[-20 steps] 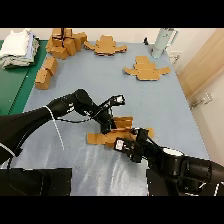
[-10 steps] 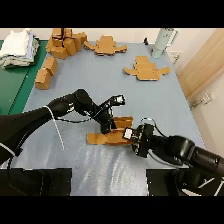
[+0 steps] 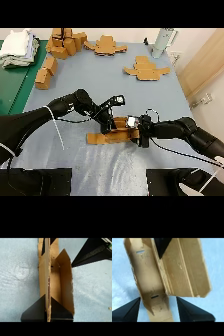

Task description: Fold the box.

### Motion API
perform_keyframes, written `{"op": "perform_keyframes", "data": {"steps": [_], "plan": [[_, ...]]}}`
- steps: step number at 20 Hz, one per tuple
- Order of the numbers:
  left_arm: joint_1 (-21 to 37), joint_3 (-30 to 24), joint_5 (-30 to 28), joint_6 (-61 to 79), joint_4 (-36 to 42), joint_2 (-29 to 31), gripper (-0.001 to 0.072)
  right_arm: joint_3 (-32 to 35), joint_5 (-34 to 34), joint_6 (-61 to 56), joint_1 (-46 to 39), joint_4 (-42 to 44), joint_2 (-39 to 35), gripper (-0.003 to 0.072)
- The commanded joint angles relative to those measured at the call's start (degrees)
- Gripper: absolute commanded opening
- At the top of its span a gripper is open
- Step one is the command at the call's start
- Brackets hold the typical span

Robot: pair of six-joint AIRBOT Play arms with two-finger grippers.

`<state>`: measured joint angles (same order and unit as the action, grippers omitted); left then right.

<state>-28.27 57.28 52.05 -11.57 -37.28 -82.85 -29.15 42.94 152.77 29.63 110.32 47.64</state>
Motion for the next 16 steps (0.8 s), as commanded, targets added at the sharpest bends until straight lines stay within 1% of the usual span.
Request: {"op": "perform_keyframes", "data": {"steps": [1,7,10,14,16], "plan": [[0.02,0.02,-0.02,0.02,0.0,-0.02,0.0012,-1.01,1.16,3.23,-1.07,2.6,0.74,0.0717],[0.02,0.02,0.0,0.02,0.0,-0.02,0.0012,-1.01,2.99,2.64,-1.09,2.45,0.52,0.0716],[0.02,0.02,0.0,0.02,0.0,-0.02,0.0013,-1.01,4.52,3.5,-2.91,4.02,2.29,0.0717],[0.02,0.02,-0.02,0.02,0.0,-0.02,0.0013,-1.03,6.05,14.75,-6.14,11.37,7.04,0.0717],[0.02,0.02,-0.02,0.02,0.0,-0.02,0.0012,-1.29,6.23,16.83,-6.19,12.04,9.64,0.0717]]}}
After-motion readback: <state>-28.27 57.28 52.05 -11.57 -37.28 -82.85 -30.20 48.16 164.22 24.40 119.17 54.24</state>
